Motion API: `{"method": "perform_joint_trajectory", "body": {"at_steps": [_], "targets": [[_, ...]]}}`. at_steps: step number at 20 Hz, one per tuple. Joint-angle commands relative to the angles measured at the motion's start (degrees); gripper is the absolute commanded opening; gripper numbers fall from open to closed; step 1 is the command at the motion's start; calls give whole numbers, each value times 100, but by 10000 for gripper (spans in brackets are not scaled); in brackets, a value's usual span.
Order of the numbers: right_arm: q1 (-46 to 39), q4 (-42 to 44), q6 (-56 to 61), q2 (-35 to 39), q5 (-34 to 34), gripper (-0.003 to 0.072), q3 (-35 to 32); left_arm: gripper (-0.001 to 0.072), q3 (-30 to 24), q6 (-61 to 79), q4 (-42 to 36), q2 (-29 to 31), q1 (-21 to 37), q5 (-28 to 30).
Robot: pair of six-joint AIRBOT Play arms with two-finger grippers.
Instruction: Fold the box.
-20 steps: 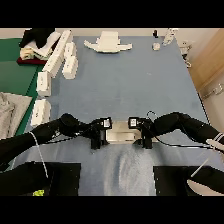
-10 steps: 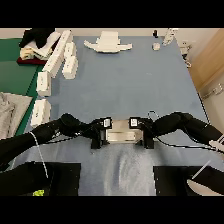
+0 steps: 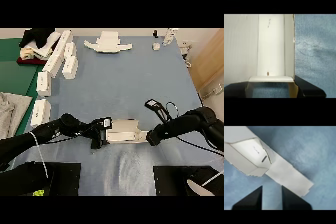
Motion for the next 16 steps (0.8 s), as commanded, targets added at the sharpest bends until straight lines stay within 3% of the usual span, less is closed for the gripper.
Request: {"method": "perform_joint_trajectory", "body": {"at_steps": [1, 3, 10, 16], "targets": [[76, 1266, 2415, 175, -225, 98, -20, 354, 7, 0, 4, 0, 2, -2], [306, 1775, 2275, 120, 286, 7, -28, 354, 7, 2, 4, 0, 2, -2], [1187, 1950, 2251, -461, 1357, 5, 109, 354, 7, 2, 4, 0, 2, -2], [1115, 1502, 1781, -1137, 1515, 4, 1305, 354, 7, 0, 4, 0, 4, -2]]}}
